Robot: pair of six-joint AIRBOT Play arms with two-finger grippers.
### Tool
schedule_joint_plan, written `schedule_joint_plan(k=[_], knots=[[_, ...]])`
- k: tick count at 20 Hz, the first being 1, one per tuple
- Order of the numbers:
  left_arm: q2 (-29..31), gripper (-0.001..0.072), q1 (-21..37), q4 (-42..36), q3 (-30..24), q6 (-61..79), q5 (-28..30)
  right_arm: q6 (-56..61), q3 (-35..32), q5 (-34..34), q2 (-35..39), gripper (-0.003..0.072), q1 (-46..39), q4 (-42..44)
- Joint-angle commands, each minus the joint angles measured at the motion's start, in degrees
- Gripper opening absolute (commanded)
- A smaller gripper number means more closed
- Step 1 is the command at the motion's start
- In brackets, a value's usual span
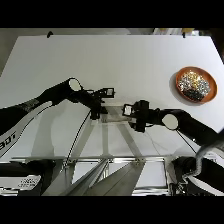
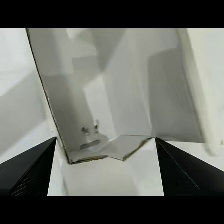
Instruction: Fold the box and place the chain.
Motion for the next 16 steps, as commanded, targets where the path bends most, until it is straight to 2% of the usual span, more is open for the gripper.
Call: schedule_joint_plan(k=[1,10,16], knots=[[-0.02,0.001,-0.04,0.02,-0.02,0.02,0.02,-3.43,1.55,0.94,-1.42,0.0699,-2.71,3.04],[-0.02,0.001,-0.02,0.0,-0.02,0.02,0.02,-21.86,1.55,7.82,-4.28,0.0696,-8.55,13.73],[-0.02,0.001,-0.02,0.02,0.0,0.02,0.02,-30.4,1.57,8.26,-10.03,0.0694,-8.59,21.09]])
